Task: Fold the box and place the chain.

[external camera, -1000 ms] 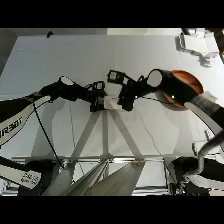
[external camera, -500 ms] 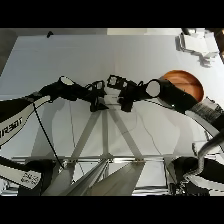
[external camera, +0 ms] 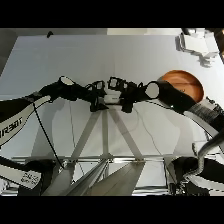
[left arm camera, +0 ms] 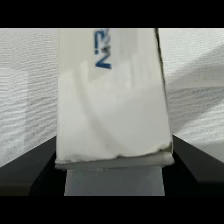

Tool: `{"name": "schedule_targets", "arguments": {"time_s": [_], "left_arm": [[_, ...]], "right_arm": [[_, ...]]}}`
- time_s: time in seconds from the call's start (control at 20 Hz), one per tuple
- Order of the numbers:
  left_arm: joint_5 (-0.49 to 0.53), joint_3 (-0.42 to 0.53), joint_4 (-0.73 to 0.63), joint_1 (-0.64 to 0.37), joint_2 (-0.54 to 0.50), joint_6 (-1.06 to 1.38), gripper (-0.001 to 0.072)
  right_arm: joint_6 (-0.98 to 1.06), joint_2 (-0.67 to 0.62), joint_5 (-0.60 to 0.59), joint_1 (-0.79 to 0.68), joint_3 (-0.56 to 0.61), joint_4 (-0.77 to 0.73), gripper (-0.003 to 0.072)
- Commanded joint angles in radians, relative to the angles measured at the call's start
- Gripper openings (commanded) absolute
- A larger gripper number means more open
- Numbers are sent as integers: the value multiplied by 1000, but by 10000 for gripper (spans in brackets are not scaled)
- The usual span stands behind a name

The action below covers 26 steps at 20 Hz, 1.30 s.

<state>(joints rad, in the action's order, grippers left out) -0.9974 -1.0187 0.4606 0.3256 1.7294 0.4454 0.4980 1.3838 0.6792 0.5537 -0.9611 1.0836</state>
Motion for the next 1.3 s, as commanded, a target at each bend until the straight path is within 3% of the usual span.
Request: {"name": "schedule_targets", "arguments": {"time_s": [0.0,0.15,0.3,0.4,0.55,0.6,0.65,0.75,0.9,1.05,1.25], "left_arm": [[-1,0,0,0,0,0,226],[-1,0,0,0,0,0,226],[-1,0,0,0,0,0,226],[-1,0,0,0,0,0,226],[-2,0,0,0,0,0,226],[-1,0,0,0,0,0,226],[-1,0,0,0,0,0,226],[-1,0,0,0,0,0,226],[-1,0,0,0,0,0,226],[-1,0,0,0,0,0,226],[-1,0,0,0,0,0,226]], "right_arm": [[2,1,12,1,35,-13,223],[0,-1,6,1,43,-15,344],[-3,-19,-15,1,43,-15,345],[-2,-39,-14,1,43,-15,487],[-1,-68,-13,1,43,-37,505],[0,-77,-14,1,43,-72,491],[0,-82,-14,1,43,-110,414],[2,-83,-14,-3,43,-231,169],[2,-72,-6,-80,44,-541,7],[2,-16,79,-187,44,-694,6],[4,113,236,-207,46,-699,9]]}}
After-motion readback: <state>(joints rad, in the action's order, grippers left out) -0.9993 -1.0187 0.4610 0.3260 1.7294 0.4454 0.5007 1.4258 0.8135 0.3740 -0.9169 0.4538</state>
